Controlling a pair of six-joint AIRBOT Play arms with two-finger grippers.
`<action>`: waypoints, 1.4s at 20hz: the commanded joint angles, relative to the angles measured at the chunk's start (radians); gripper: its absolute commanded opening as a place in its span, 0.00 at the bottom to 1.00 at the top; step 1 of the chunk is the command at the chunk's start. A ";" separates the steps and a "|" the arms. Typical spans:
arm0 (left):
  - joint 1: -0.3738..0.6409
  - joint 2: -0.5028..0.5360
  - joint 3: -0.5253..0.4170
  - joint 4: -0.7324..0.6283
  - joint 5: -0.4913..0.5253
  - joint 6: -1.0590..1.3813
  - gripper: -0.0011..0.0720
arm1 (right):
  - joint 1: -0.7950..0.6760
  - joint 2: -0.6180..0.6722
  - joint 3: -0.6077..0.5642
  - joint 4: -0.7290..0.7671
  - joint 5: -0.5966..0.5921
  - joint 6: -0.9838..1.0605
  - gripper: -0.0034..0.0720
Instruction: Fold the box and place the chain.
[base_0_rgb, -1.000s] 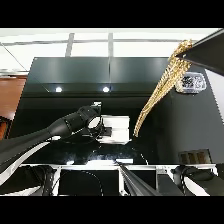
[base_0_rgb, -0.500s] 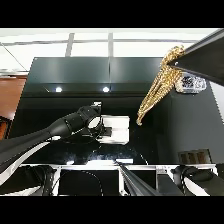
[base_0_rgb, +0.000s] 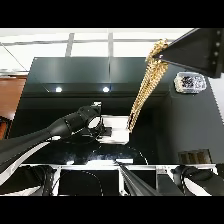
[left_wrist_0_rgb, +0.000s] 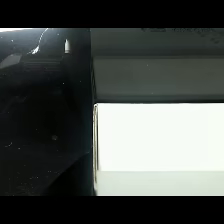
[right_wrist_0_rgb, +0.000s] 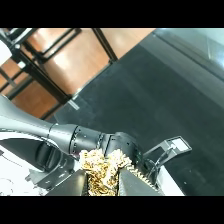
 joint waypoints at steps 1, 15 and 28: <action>0.000 0.000 0.001 0.000 0.000 0.000 0.05 | 0.007 -0.024 -0.005 0.016 -0.016 -0.002 0.05; 0.000 0.000 0.001 0.000 0.000 0.000 0.05 | 0.027 -0.033 -0.005 0.096 -0.071 -0.027 0.05; 0.000 0.000 0.001 0.000 0.000 0.000 0.05 | 0.089 -0.036 -0.229 0.013 -0.050 -0.027 0.05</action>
